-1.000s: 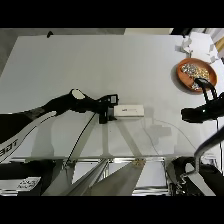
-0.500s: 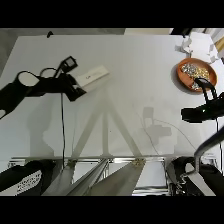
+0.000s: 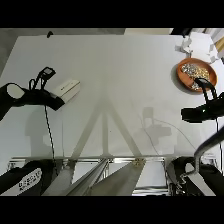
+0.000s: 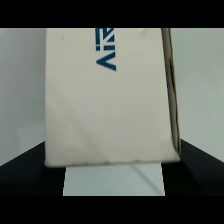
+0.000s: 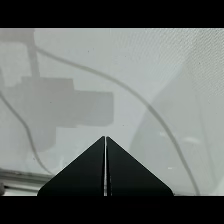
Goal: Fold the box and place the chain.
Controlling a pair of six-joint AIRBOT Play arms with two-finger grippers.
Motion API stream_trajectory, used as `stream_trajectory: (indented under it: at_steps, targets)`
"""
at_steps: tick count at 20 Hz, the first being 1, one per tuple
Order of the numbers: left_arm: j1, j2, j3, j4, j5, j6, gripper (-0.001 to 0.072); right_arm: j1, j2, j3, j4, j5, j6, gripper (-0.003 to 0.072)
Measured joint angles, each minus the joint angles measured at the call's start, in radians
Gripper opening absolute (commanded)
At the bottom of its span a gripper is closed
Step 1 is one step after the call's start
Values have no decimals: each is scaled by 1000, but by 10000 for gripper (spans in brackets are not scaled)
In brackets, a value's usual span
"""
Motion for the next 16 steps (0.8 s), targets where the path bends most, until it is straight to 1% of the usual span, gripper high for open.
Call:
stream_trajectory:
  at_steps: [2,3,4,5,6,7,8,12,16]
  targets:
    - [5,2,-41,47,-4,-55,2,0,0,0,0,0,0,18]
    - [7,2,-55,64,-9,-74,35,0,0,0,0,0,0,18]
    - [8,2,-66,74,-18,-89,128,0,0,0,0,0,0,18]
    - [8,2,-74,85,-31,-99,262,0,0,0,0,0,0,18]
    - [9,2,-80,93,-43,-106,486,0,0,0,0,0,0,18]
    - [9,3,-84,98,-56,-114,673,0,0,0,0,0,0,18]
    - [10,4,-88,109,-86,-121,697,0,0,0,0,0,0,18]
    - [10,24,-93,121,-126,-154,697,0,0,0,0,0,0,18]
    - [10,107,-95,137,-140,-167,696,0,0,0,0,0,0,18]
